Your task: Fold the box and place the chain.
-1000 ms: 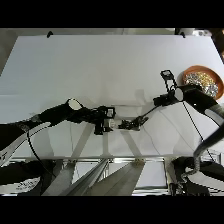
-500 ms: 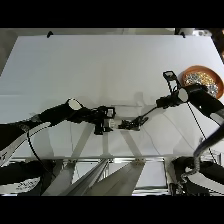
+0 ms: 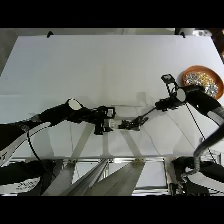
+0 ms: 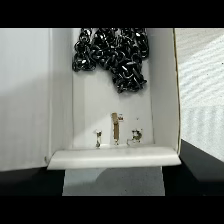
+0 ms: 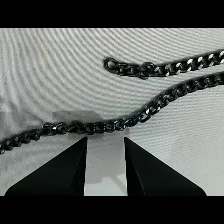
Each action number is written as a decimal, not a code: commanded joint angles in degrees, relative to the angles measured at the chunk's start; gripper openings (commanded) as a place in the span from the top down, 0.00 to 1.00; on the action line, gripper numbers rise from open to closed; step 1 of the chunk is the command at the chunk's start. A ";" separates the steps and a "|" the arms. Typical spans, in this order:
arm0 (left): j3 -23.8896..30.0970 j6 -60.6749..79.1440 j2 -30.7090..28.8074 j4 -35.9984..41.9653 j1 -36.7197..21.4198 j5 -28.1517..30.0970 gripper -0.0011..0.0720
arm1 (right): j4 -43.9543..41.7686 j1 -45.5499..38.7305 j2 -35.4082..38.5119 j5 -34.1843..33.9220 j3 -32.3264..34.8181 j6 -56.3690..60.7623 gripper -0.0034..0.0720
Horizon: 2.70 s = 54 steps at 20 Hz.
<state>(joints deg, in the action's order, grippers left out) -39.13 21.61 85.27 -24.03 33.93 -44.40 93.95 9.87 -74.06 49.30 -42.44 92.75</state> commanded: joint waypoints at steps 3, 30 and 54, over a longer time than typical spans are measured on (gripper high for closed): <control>-0.02 0.02 0.00 0.00 -0.02 0.00 0.52 | -0.17 0.04 -0.33 -1.07 -0.02 0.39 0.58; -0.02 0.02 0.00 0.00 -0.02 0.00 0.52 | -1.86 -0.04 -1.77 -5.86 0.02 10.73 0.92; -0.02 0.02 0.00 0.00 -0.02 0.00 0.52 | -7.67 -0.07 5.11 -4.68 0.02 2.99 0.52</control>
<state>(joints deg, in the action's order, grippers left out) -39.13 21.61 85.30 -24.03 33.93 -44.40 86.30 9.80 -68.82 44.69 -42.37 95.31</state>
